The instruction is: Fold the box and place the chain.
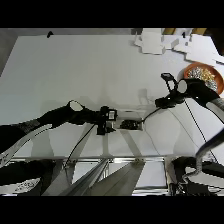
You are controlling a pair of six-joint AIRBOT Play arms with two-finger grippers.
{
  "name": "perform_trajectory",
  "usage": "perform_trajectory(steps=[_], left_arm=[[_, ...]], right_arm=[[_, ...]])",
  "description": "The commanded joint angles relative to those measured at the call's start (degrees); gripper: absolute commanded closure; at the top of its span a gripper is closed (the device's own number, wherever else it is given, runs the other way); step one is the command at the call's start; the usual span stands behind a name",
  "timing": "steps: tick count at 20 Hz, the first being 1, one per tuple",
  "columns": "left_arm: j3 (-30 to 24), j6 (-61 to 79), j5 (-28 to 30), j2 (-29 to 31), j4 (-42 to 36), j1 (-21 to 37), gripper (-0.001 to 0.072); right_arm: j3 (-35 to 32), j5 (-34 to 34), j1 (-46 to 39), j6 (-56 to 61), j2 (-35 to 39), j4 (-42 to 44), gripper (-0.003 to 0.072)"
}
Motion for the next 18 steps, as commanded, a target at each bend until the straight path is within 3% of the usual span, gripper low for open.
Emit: perform_trajectory(steps=[1,6,18], left_arm=[[0.0,0.0,0.0,0.0,0.0,0.0,0.0437],[0.0,0.0,0.0,0.0,0.0,0.0,0.0437],[0.0,0.0,0.0,0.0,0.0,0.0,0.0437]], right_arm=[[0.0,1.3,0.0,-0.2,0.0,0.0,0.0667],[0.0,3.6,0.0,-0.3,3.3,0.2,0.0667],[0.0,11.7,3.7,-1.6,25.5,4.8,0.0667]])
